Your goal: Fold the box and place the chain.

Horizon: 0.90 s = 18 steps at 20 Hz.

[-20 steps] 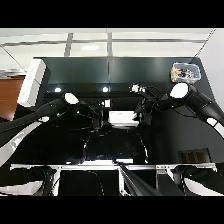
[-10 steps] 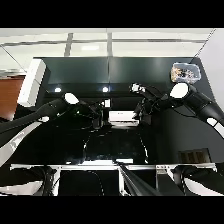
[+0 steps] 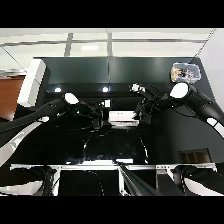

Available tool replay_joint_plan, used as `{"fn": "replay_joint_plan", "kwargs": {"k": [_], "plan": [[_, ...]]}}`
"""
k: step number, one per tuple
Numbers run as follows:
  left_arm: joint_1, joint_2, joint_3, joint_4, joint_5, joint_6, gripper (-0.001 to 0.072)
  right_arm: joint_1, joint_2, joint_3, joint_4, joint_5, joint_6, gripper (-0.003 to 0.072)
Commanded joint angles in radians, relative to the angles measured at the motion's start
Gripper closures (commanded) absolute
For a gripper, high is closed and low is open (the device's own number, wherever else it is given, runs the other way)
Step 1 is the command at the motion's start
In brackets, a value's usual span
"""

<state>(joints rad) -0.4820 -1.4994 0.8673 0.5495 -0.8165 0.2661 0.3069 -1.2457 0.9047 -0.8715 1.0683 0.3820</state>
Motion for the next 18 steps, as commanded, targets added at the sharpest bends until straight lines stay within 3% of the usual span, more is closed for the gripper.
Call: {"fn": "replay_joint_plan", "kwargs": {"k": [1,11,13,18], "plan": [[0.0,0.0,0.001,0.0,0.001,0.0,0.0226,0.001,0.0,0.0,0.0,0.029,0.003,0.0373],[0.0,0.0,0.001,0.0,0.001,0.0,0.0226,0.027,0.0,0.0,-0.023,0.022,0.004,0.0371],[0.0,0.0,0.001,0.0,0.001,0.0,0.0226,0.027,0.0,0.0,-0.023,0.02,0.038,0.0304],[0.0,0.0,0.001,0.0,0.001,0.0,0.0226,0.027,0.0,0.0,-0.024,0.019,0.04,0.0304]]}}
